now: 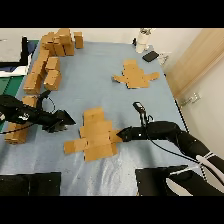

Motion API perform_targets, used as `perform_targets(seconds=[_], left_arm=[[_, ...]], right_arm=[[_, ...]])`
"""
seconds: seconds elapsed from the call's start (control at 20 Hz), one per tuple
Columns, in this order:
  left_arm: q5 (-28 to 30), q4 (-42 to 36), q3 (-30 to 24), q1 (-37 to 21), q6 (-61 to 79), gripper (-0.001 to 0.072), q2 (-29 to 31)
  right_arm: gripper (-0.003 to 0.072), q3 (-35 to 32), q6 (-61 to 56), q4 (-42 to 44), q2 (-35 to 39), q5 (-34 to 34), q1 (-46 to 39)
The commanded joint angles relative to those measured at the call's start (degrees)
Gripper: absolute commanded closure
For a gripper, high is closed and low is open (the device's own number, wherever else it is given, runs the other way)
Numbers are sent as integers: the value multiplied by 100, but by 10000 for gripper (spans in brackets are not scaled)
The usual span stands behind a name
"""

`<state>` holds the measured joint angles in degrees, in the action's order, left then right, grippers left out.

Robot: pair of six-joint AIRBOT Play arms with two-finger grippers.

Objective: Fold the box.

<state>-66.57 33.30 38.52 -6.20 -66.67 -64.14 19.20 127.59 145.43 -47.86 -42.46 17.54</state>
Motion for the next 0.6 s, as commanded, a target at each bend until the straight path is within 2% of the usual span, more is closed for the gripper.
perform_targets(seconds=[0.0,0.15,0.45,0.55], left_arm=[[31,-433,-2,-2,726,42,-404],[227,-1121,0,129,1403,42,-671],[544,-1384,0,632,1908,43,-1510],[553,-1843,7,767,2208,43,-1751]], right_arm=[[686,-221,35,-55,144,348,382],[686,-221,17,-52,144,387,474],[686,-221,-13,-57,142,409,472],[686,-221,-114,-57,144,426,472]])
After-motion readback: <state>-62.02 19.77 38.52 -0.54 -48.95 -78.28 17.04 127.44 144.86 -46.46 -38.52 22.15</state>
